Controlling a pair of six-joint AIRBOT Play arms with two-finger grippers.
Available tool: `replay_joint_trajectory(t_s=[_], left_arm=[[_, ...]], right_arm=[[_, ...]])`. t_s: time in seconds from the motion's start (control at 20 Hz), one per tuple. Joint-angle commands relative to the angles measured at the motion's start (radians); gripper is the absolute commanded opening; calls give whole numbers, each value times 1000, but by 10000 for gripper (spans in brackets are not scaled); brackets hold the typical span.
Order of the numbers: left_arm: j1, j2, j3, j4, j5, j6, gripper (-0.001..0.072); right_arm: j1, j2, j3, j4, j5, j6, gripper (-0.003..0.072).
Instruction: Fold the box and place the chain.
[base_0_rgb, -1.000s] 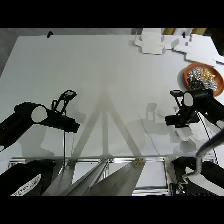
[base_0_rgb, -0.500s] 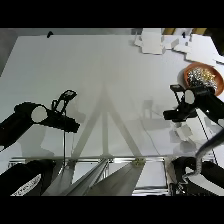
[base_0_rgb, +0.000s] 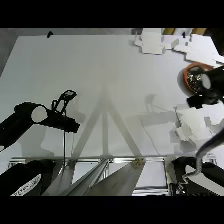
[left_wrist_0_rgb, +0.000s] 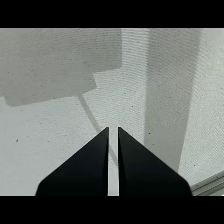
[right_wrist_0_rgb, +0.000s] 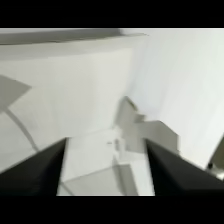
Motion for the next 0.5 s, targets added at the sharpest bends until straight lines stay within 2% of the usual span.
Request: replay_joint_trajectory(t_s=[0.0, 0.2, 0.45], left_arm=[[-1, -1, 0, 0, 0, 0, 70], [-1, 0, 0, 0, 0, 0, 70], [-1, 0, 0, 0, 0, 0, 70]], right_arm=[[-225, -27, 11, -59, 3, -50, 587], [-435, -72, 11, -55, -17, -90, 586], [-480, -205, 11, -51, -1, -129, 567]])
